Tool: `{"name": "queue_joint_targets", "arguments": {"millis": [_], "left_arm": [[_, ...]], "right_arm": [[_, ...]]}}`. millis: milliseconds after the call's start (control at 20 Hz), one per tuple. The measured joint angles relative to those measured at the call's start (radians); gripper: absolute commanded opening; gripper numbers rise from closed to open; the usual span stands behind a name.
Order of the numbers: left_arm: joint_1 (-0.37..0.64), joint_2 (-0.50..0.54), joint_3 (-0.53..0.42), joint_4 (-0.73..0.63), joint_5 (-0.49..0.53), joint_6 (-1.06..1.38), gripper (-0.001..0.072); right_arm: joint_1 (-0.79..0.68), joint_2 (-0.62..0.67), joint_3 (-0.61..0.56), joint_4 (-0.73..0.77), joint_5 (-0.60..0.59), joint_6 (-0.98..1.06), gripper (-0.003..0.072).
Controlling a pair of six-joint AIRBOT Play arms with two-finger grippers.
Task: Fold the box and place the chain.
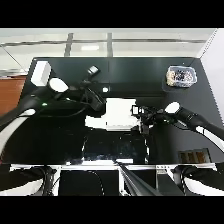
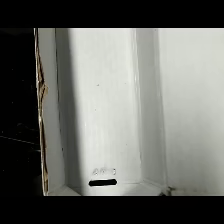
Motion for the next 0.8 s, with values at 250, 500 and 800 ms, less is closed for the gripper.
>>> {"name": "queue_joint_targets", "arguments": {"millis": [250, 500, 800], "left_arm": [[0.065, 0.215, -0.137, -0.023, -0.016, 0.037, 0.0026], [0.072, 0.256, -0.279, -0.068, -0.083, 0.517, 0.0703], [0.022, 0.146, -0.298, -0.079, 0.003, 0.860, 0.0696]], "right_arm": [[0.000, 0.000, 0.000, 0.000, -0.001, 0.000, 0.0178], [0.000, 0.000, 0.000, 0.000, -0.001, -0.001, 0.0178], [0.000, 0.000, 0.000, 0.000, -0.001, -0.001, 0.0178]]}}
